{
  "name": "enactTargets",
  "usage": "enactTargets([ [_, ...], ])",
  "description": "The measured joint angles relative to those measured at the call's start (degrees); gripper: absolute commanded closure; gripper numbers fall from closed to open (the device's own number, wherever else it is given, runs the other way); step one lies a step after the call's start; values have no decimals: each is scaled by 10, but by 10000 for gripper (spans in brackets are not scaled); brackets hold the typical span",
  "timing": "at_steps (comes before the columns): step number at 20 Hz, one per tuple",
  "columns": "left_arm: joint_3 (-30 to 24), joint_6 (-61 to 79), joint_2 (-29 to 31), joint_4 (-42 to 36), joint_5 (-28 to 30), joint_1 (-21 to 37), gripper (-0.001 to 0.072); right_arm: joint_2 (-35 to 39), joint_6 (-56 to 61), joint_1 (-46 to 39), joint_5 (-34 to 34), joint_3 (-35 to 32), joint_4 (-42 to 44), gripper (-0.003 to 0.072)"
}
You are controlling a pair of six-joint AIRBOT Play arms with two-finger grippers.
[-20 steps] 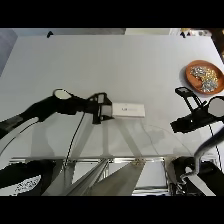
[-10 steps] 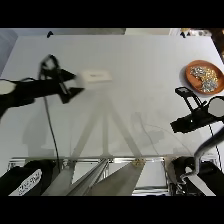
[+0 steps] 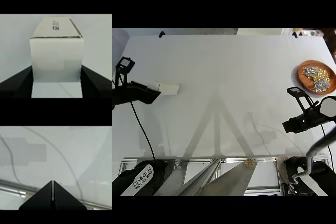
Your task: Fold the box and place the chain.
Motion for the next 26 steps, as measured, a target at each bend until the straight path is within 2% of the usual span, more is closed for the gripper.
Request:
enactTargets([
  [3,-10,-37,-11,49,-18,7,695,0,0,0,0,0,0,669],
  [4,-11,-50,-13,55,-19,8,652,0,0,0,0,0,0,669],
  [5,-13,-60,-15,68,-26,9,569,0,0,0,0,0,0,669],
  [6,-14,-69,-16,80,-33,9,443,0,0,0,0,0,0,669],
  [7,-14,-74,-17,88,-36,10,367,0,0,0,0,0,0,669],
  [8,-15,-80,-17,98,-44,10,354,0,0,0,0,0,0,669],
  [9,-15,-86,-17,107,-50,10,279,0,0,0,0,0,0,669],
  [10,-16,-93,-17,111,-52,10,65,0,0,0,0,0,0,669],
  [11,-16,-99,-16,116,-57,9,11,0,0,0,0,0,0,669],
  [21,-15,-149,93,115,-71,-12,12,0,0,0,0,0,0,669],
  [26,-15,-161,124,116,-97,-31,13,0,0,0,0,0,0,669],
])
